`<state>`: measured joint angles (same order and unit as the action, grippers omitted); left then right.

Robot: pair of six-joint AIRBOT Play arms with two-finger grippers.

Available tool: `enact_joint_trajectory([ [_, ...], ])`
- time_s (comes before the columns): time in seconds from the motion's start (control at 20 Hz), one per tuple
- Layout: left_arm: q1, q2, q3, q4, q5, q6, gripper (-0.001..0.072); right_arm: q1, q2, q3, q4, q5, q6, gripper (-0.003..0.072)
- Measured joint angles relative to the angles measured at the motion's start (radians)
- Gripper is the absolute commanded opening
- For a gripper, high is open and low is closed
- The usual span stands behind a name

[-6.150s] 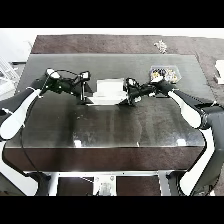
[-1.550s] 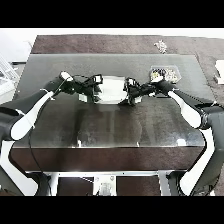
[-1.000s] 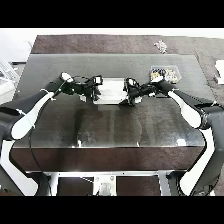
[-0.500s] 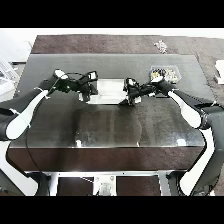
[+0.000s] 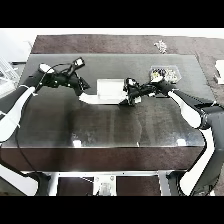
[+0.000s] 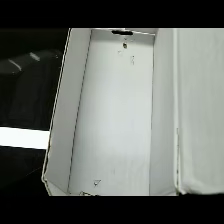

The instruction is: Fold the box and place the chain.

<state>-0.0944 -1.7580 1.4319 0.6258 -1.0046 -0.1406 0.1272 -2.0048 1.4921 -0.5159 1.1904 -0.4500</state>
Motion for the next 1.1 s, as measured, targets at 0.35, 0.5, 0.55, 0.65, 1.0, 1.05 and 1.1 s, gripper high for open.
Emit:
enact_joint_trajectory([
  [0.35,0.151,0.006,-0.025,-0.005,-0.047,-0.439,0.0019,0.000,0.000,0.000,0.000,0.000,0.000,0.0592],
  [0.5,0.212,0.006,-0.062,-0.009,-0.093,-0.578,0.0019,0.000,0.000,0.000,0.000,0.000,0.000,0.0592],
  [0.55,0.220,0.007,-0.074,-0.010,-0.108,-0.614,0.0019,0.000,0.000,0.000,0.000,0.000,0.000,0.0593],
  [0.65,0.232,0.007,-0.100,-0.013,-0.114,-0.673,0.0019,0.000,0.000,0.000,0.000,0.000,0.000,0.0592],
  [1.0,0.240,0.007,-0.196,-0.055,-0.152,-0.777,0.0019,0.000,0.000,0.000,0.000,0.000,0.000,0.0592],
  [1.05,0.239,0.007,-0.201,-0.079,-0.153,-0.782,0.0019,0.000,0.000,0.000,0.000,0.000,0.000,0.0593],
  [1.1,0.237,0.007,-0.204,-0.097,-0.154,-0.787,0.0019,0.000,0.000,0.000,0.000,0.000,0.000,0.0593],
])
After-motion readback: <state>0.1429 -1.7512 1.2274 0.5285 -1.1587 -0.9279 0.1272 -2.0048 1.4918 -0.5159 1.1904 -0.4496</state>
